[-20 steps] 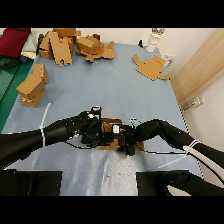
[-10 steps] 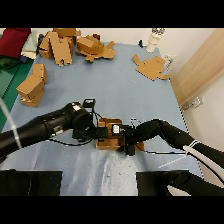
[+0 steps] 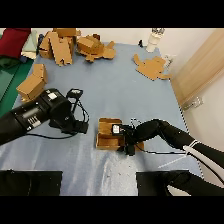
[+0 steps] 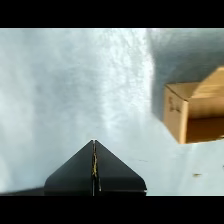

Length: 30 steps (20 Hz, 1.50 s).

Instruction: Fold the box.

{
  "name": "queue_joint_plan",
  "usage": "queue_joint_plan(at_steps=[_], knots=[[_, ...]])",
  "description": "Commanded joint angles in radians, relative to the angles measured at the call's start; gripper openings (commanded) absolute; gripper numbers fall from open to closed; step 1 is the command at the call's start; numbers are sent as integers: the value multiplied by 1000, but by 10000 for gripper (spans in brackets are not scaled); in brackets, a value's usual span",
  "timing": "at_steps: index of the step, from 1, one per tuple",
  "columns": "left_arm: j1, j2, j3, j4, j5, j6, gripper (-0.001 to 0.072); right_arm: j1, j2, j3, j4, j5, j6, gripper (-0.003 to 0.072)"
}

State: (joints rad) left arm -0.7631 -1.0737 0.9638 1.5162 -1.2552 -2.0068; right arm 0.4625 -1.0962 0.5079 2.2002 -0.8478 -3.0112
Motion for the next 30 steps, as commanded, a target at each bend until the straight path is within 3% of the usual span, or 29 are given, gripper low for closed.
queue_joint_plan(at_steps=[1,3,4,7,9,13,15,16,17,25,30], knots=[[224,2,-21,-306,126,642,12,0,0,0,-2,0,0,521],[464,-35,-31,-744,121,1269,13,0,0,0,-2,0,0,520],[566,-66,-32,-859,154,1408,14,0,0,0,-2,0,0,521],[733,-174,-32,-935,155,1762,13,0,0,0,-2,0,0,521],[714,-206,-45,-979,201,2003,13,1,0,0,-1,4,0,520],[593,-205,-165,-1038,158,2388,13,1,0,0,5,-5,0,521],[525,-212,-248,-1036,250,2478,16,1,0,0,4,-7,0,521],[498,-213,-278,-1023,298,2481,294,1,0,0,5,-7,0,520],[474,-213,-302,-1024,319,2464,690,1,0,0,4,-7,0,520],[299,-213,-314,-1014,339,2382,698,0,0,0,3,-7,0,520],[222,-212,-313,-1014,444,2329,697,1,0,0,3,-7,0,521]])
